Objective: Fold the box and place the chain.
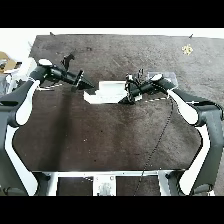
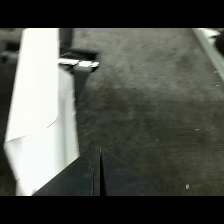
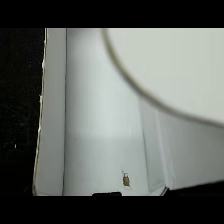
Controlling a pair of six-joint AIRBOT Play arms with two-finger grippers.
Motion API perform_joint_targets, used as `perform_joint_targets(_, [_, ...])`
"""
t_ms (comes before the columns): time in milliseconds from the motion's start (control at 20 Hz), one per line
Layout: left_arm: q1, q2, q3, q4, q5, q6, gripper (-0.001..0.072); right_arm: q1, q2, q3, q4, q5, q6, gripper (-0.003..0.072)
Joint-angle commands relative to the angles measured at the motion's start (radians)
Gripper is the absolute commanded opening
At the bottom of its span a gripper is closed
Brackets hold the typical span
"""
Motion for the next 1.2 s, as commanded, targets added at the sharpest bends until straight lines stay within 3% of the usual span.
perform_joint_targets(0, [-0.066, 0.002, 0.002, 0.05, 0.042, -0.07, 0.0042, -0.001, -0.001, 0.0, 0.0, 0.001, 0.0, 0.059])
perform_joint_targets(100, [-0.1, 0.002, 0.002, 0.055, 0.135, -0.102, 0.0007, 0.0, -0.001, 0.0, 0.0, 0.001, 0.0, 0.059])
perform_joint_targets(450, [-0.127, 0.002, 0.002, 0.086, 0.377, -0.172, 0.0009, 0.0, -0.001, 0.0, 0.0, 0.001, 0.0, 0.059])
perform_joint_targets(800, [-0.127, 0.002, 0.0, 0.092, 0.499, -0.18, 0.0009, -0.001, -0.001, 0.0, 0.0, 0.001, 0.0, 0.059])
perform_joint_targets(1150, [-0.127, -0.014, 0.0, 0.111, 0.552, -0.201, 0.0009, -0.001, -0.001, 0.0, 0.0, 0.001, 0.0, 0.059])
